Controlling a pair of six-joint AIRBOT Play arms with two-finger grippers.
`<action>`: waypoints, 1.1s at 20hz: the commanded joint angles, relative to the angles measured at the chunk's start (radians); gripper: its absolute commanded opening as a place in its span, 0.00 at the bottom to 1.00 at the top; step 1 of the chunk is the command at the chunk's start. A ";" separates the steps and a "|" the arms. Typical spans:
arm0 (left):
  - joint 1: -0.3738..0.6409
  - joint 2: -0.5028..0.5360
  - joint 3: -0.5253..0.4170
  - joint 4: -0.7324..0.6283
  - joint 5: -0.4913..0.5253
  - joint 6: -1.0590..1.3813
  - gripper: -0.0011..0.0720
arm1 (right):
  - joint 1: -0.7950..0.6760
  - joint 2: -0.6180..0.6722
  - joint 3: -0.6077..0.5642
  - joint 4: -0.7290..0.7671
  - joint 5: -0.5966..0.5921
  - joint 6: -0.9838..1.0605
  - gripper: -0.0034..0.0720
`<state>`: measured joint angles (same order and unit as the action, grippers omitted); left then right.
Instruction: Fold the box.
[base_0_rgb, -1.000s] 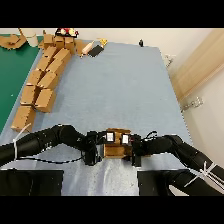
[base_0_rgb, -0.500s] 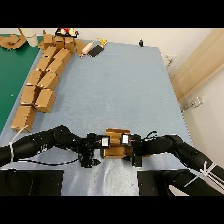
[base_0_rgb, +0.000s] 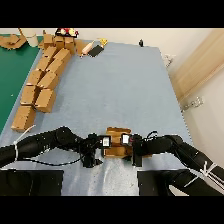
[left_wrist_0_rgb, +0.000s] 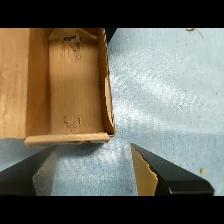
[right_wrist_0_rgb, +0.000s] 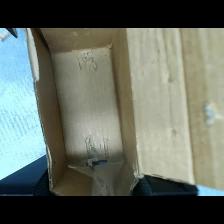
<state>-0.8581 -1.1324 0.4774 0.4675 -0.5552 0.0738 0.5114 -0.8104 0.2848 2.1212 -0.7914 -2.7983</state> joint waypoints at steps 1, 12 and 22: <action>0.000 -0.002 -0.001 0.017 0.017 -0.023 0.97 | 0.000 -0.001 0.001 0.003 0.000 -0.001 0.60; -0.001 0.023 -0.001 0.191 0.006 -0.167 0.97 | 0.000 -0.001 0.001 0.003 0.001 -0.001 0.60; -0.009 -0.003 0.032 0.056 0.109 -0.115 0.97 | 0.000 -0.001 0.001 0.003 0.001 -0.001 0.60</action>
<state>-0.8665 -1.1343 0.5014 0.5522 -0.4610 -0.0437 0.5114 -0.8104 0.2852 2.1239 -0.7906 -2.7991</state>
